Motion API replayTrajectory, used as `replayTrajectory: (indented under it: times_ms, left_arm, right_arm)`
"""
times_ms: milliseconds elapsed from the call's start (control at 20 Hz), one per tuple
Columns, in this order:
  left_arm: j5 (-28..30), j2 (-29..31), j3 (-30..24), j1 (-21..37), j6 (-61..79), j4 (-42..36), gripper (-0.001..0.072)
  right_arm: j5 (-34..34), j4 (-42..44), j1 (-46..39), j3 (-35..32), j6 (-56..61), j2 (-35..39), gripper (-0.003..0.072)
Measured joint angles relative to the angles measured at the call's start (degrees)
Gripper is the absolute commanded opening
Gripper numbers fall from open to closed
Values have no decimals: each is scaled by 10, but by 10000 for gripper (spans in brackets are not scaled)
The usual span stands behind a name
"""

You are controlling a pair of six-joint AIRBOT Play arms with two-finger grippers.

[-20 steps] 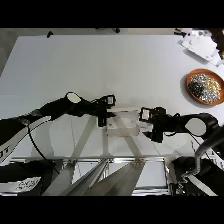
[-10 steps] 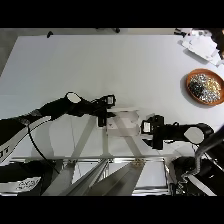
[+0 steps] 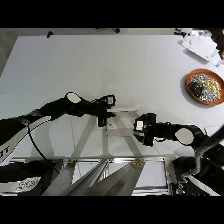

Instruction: Fold the box and place the chain.

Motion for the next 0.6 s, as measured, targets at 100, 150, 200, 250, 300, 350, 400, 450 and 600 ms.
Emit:
replayTrajectory:
  times_ms: [100, 150, 200, 250, 300, 350, 400, 450, 600]
  left_arm:
    - [0, 0, 0, 0, 0, 0, 15]
    - [0, 0, 0, 0, 0, 0, 15]
    - [0, 0, 0, 0, 0, 0, 15]
    - [0, 0, 0, 0, 0, 0, 15]
    - [0, 0, 0, 0, 0, 0, 15]
    - [0, 0, 0, 0, 0, 0, 15]
    - [0, 0, 0, 0, 0, 0, 15]
    - [0, 0, 0, 0, 0, 0, 15]
    - [0, 0, 0, 0, 0, 0, 15]
  right_arm:
    - [-18, 1, 2, 0, 0, -2, 705]
    - [-21, 2, 2, 0, 0, -3, 705]
    - [-19, 1, 3, 0, 0, -3, 705]
    - [-17, -1, 5, 0, 0, 1, 704]
    - [-14, -4, 10, -1, 0, 10, 700]
    - [-16, -6, 14, -3, 0, 23, 690]
    - [-21, -10, 17, -4, 0, 42, 663]
    - [-25, -17, 20, -7, 0, 64, 658]
    - [-20, -33, 24, -29, 0, 122, 659]
